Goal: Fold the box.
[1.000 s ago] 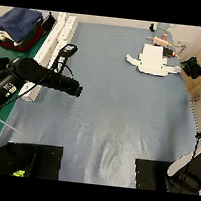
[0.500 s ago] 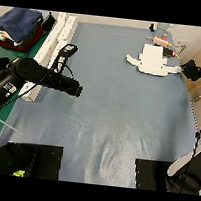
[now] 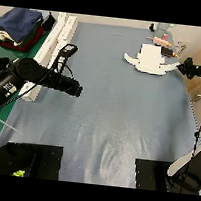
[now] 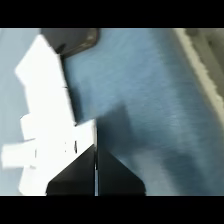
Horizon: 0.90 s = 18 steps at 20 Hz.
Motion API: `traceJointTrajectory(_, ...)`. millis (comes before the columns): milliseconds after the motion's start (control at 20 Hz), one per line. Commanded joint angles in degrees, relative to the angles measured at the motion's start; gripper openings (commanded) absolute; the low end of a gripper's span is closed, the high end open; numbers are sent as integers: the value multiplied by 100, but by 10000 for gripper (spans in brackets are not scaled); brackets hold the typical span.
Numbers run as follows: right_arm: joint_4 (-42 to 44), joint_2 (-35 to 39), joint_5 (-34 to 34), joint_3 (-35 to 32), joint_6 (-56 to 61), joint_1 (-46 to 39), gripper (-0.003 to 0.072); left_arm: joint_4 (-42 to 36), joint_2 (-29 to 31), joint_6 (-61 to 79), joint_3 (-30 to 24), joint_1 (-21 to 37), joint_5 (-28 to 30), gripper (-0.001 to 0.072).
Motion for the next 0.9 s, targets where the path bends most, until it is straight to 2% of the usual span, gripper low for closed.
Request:
traceJointTrajectory(0, 553, 72, 837, 197, -59, 48, 0, 0, 2, 2, -2, 2, 2, 14)
traceJointTrajectory(100, 586, 227, 1141, 101, 240, 186, -2, 0, 2, 2, -2, 0, 0, 14)
traceJointTrajectory(200, 448, 529, 1272, -264, 468, 385, -3, 0, 2, 2, -2, 0, 2, 14)
traceJointTrajectory(400, 201, 1414, 1244, -1460, 527, 1073, -3, 2, 2, 2, -2, 0, 2, 14)
traceJointTrajectory(600, -321, 2828, 702, -3239, 625, 1705, -3, 0, 2, 2, -2, 0, 2, 15)
traceJointTrajectory(850, -560, 5383, -483, -6426, 931, 2297, -3, 0, 2, 2, -2, 0, 0, 14)
